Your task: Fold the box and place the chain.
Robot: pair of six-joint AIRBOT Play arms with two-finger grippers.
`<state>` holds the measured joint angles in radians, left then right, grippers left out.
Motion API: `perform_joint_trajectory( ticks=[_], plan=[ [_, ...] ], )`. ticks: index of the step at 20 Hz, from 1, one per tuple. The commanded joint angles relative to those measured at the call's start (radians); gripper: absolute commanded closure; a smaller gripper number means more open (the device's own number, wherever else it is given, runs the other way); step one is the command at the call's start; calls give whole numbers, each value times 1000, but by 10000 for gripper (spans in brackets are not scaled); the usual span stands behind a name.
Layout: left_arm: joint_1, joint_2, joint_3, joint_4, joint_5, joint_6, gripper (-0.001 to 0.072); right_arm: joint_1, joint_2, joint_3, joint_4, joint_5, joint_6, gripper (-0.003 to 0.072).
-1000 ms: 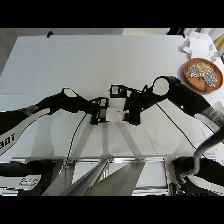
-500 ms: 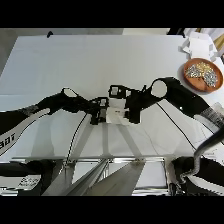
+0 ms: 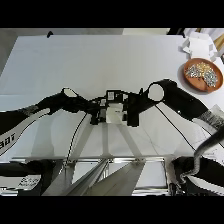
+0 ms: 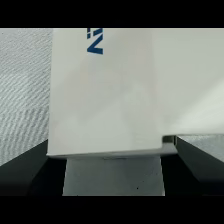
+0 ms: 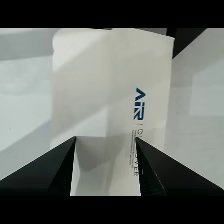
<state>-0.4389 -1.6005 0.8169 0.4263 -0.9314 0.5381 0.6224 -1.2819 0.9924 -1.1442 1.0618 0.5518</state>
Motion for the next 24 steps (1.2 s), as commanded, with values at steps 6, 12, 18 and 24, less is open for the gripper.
perform_joint_trajectory(
  ticks=[6, 12, 18, 24],
  plan=[
    [1, 0, 0, 0, 0, 0, 556, 6, 2, -39, -9, -64, 2, 327],
    [1, 0, 0, 0, 0, 0, 556, 14, 2, -39, -84, -97, 51, 391],
    [1, 0, 0, 0, 0, 0, 556, 23, 50, -39, -87, -148, 53, 394],
    [1, 0, 0, 0, 0, 0, 556, 23, 50, -98, -84, -210, 54, 428]
  ],
)
